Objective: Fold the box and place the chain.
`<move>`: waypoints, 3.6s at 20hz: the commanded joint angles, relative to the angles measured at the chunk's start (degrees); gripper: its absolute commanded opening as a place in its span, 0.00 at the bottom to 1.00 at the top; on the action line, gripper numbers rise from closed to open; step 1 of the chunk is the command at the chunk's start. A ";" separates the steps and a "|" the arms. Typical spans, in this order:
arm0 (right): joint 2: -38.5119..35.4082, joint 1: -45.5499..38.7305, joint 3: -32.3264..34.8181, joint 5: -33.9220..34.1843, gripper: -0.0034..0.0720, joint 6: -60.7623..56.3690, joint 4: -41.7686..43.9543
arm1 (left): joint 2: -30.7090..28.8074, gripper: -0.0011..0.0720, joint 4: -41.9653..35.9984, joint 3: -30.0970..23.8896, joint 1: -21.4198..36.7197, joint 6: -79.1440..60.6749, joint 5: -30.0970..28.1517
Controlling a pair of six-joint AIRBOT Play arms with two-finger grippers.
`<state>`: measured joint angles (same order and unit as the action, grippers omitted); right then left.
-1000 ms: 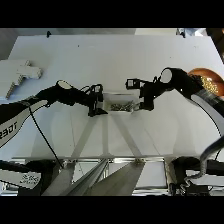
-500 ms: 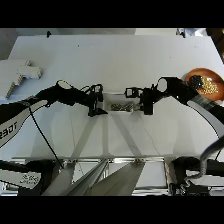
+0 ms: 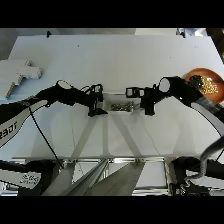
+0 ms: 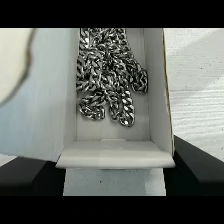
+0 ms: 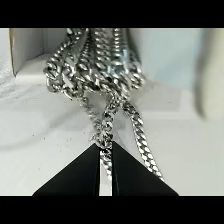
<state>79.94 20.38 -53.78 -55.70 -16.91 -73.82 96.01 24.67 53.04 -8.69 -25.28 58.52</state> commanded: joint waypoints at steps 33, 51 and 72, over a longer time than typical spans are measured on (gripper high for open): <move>-17.53 0.31 -0.17 -0.02 0.49 -3.58 16.85 | 0.00 0.56 0.00 0.02 0.02 0.00 -0.02; 4.92 -14.25 4.15 -4.92 0.62 36.37 36.06 | 0.00 0.56 0.00 0.02 0.02 0.00 -0.02; 0.50 -9.51 4.13 -0.35 0.07 33.62 29.53 | 0.00 0.56 0.00 0.02 0.02 0.00 -0.02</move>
<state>82.94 10.83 -49.63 -55.92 20.51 -40.49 96.01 24.69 53.04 -8.67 -25.28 58.52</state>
